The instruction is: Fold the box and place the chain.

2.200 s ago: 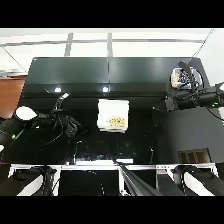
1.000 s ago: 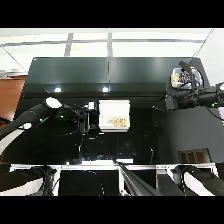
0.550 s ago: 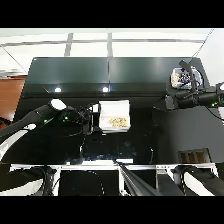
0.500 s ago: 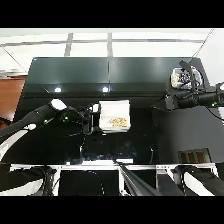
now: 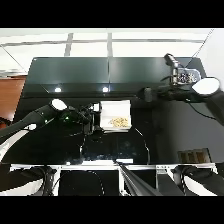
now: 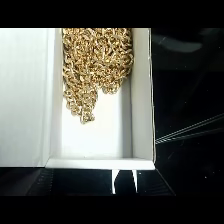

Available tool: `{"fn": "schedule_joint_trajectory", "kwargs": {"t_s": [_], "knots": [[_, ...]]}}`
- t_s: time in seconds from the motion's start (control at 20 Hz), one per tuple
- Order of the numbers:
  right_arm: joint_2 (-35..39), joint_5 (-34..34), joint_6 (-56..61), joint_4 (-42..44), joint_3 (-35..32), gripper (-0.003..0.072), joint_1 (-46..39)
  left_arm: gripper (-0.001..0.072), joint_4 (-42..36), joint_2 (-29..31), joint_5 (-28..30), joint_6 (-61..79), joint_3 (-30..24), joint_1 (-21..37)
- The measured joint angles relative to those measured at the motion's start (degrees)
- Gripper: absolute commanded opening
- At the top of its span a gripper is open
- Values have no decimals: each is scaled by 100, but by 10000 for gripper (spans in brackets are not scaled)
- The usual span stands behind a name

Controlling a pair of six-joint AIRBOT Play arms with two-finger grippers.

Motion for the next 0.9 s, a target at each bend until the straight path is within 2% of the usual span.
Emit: {"fn": "schedule_joint_trajectory", "kwargs": {"t_s": [0.15,0.3,0.65,0.9], "knots": [[-730,-675,129,35,203,696,555,397,-9,0,-2,0,0,0],[-1150,-745,-219,22,321,695,828,397,-11,0,-2,0,0,0],[-1222,662,-2704,-378,605,695,955,397,-13,0,-20,-2,0,0],[-1204,1204,-3882,-470,645,695,1054,397,-13,0,-35,-2,0,0]]}}
